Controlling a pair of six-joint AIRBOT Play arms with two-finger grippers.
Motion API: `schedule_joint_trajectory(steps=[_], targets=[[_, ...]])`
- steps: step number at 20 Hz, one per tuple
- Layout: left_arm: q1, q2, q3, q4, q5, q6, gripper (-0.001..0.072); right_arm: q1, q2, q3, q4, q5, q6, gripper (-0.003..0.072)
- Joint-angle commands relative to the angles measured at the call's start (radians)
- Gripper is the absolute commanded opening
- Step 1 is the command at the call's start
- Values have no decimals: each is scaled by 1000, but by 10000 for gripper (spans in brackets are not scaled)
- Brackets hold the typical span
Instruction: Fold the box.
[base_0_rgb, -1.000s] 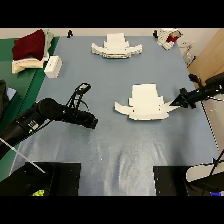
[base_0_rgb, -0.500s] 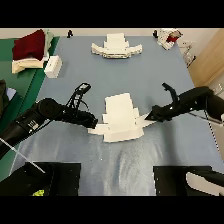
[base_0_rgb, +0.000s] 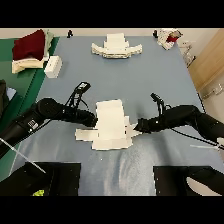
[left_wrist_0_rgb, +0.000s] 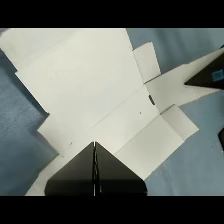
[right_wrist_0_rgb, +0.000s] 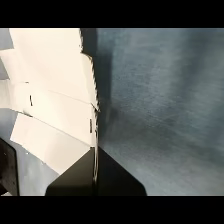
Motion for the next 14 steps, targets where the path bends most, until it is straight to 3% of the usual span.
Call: schedule_joint_trajectory(steps=[1,5,6,7,10,14], targets=[[79,-6,20,-1,-29,4,14,78,19,-44,-6,97,-5,3],[278,-70,66,-85,-203,101,15,164,138,-170,-1,245,-3,3],[332,-105,75,-159,-256,165,180,172,176,-203,-1,270,-1,3],[373,-142,83,-231,-288,214,398,171,200,-225,-2,280,-1,2],[443,-273,115,-371,-348,359,417,171,216,-251,-2,274,-2,2],[444,-496,205,-388,-445,481,417,171,217,-251,-6,267,-6,3]])
